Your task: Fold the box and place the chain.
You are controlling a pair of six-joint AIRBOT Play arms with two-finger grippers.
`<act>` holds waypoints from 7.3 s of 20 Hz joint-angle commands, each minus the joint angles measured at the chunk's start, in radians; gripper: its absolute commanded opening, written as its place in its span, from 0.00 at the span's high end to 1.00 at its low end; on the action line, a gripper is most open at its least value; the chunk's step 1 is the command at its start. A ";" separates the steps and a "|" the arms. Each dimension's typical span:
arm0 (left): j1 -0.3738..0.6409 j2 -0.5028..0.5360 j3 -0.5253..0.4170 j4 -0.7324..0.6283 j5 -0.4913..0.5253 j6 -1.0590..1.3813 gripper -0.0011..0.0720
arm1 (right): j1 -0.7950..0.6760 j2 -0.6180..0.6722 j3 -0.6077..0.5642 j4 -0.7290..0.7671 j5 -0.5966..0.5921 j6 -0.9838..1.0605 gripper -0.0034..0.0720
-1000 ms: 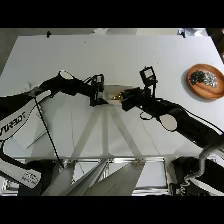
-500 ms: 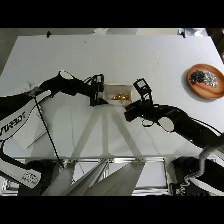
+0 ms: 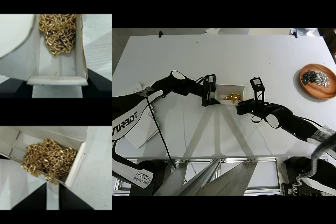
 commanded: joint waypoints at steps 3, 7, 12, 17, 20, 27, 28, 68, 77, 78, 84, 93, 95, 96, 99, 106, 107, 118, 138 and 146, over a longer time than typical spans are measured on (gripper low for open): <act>0.000 0.000 0.000 0.000 0.000 0.000 0.54 | -0.001 -0.009 0.000 -0.002 -0.019 0.016 0.92; 0.000 0.000 0.000 0.000 0.000 0.000 0.54 | 0.000 -0.007 0.000 -0.001 -0.016 0.017 0.94; 0.000 0.000 0.000 0.000 0.000 0.000 0.54 | 0.000 0.024 0.000 0.032 -0.021 0.016 0.94; 0.000 0.000 0.000 0.000 0.000 0.000 0.54 | 0.012 0.038 0.018 0.084 -0.068 0.017 0.94; 0.000 0.000 0.000 0.000 0.000 0.000 0.54 | 0.045 0.038 0.022 0.101 -0.153 0.016 0.94; 0.000 0.000 0.000 0.000 0.000 0.000 0.54 | 0.053 0.040 0.021 0.085 -0.041 0.007 0.54; 0.000 0.000 0.000 0.000 0.000 0.000 0.54 | 0.053 0.043 0.021 0.071 0.017 0.007 0.54; 0.000 0.000 0.000 0.000 0.000 0.000 0.54 | 0.135 0.042 0.060 0.180 -0.140 -0.041 0.75; 0.000 0.000 0.000 0.000 0.000 0.000 0.54 | -0.037 0.093 0.058 0.130 0.257 -0.087 0.48; 0.000 0.000 0.000 0.000 0.000 0.000 0.54 | -0.054 0.091 0.059 0.131 0.253 -0.084 0.49; 0.000 0.000 0.000 0.000 0.000 0.000 0.54 | -0.092 0.025 0.059 0.247 0.242 -0.098 0.48; 0.000 0.000 0.000 0.000 0.000 0.000 0.54 | -0.092 -0.006 0.059 0.357 0.179 -0.176 0.49; 0.000 0.000 0.000 0.000 0.000 0.000 0.54 | -0.092 -0.007 0.059 0.359 0.164 -0.176 0.49; 0.000 0.000 0.000 0.000 0.000 0.000 0.54 | -0.092 -0.008 0.059 0.359 0.155 -0.176 0.49; 0.000 0.000 0.000 0.000 0.000 0.000 0.54 | -0.087 -0.014 0.059 0.360 0.143 -0.177 0.49; 0.000 0.000 0.000 0.000 0.000 0.000 0.54 | -0.017 -0.018 0.059 0.361 0.071 -0.179 0.49; 0.000 0.000 0.000 0.000 0.000 0.000 0.54 | -0.013 -0.018 0.059 0.363 0.071 -0.179 0.49; 0.000 0.000 0.000 0.000 0.000 0.000 0.54 | 0.079 -0.076 0.060 0.406 -0.066 -0.173 0.51; 0.000 0.000 0.000 0.000 0.000 0.000 0.54 | 0.092 0.008 0.154 0.230 0.043 -0.180 0.54; 0.000 0.000 0.000 0.000 0.000 0.000 0.54 | 0.011 0.047 0.151 0.126 0.296 -0.179 0.65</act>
